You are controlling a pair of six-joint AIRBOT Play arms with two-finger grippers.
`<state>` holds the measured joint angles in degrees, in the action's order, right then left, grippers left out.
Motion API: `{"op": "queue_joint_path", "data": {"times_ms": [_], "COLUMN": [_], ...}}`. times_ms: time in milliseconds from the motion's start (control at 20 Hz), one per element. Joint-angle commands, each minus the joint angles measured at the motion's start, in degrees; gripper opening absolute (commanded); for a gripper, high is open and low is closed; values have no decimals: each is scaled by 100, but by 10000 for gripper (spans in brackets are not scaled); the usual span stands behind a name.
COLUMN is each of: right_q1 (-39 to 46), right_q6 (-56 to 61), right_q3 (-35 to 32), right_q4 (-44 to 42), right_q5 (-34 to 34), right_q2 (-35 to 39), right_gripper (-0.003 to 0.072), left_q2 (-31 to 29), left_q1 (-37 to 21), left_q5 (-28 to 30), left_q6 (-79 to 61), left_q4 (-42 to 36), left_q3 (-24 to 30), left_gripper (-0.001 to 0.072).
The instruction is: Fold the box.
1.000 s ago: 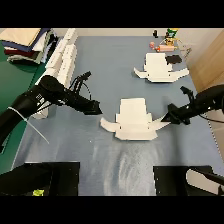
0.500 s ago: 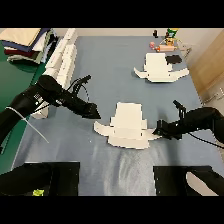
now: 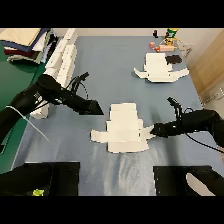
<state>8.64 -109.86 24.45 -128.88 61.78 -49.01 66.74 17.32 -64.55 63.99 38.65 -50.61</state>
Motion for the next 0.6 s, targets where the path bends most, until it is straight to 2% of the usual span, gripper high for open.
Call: {"op": "queue_joint_path", "data": {"times_ms": [0, 300, 550], "right_q1": [-424, -1204, -1307], "right_q6": [-341, -354, -267], "right_q3": [-144, -459, -459], "right_q4": [-31, -20, -22], "right_q5": [-564, -1224, -1375], "right_q2": [358, 699, 765], "right_gripper": [4, 4, 4], "left_q2": [321, 1486, 2026], "left_q1": [-319, -479, -446], "left_q5": [15, -343, -365], "left_q6": [-70, -793, -1462], "left_q4": [-7, -328, -944], "left_q3": [-197, -337, -337], "left_gripper": [514, 515, 514]}}
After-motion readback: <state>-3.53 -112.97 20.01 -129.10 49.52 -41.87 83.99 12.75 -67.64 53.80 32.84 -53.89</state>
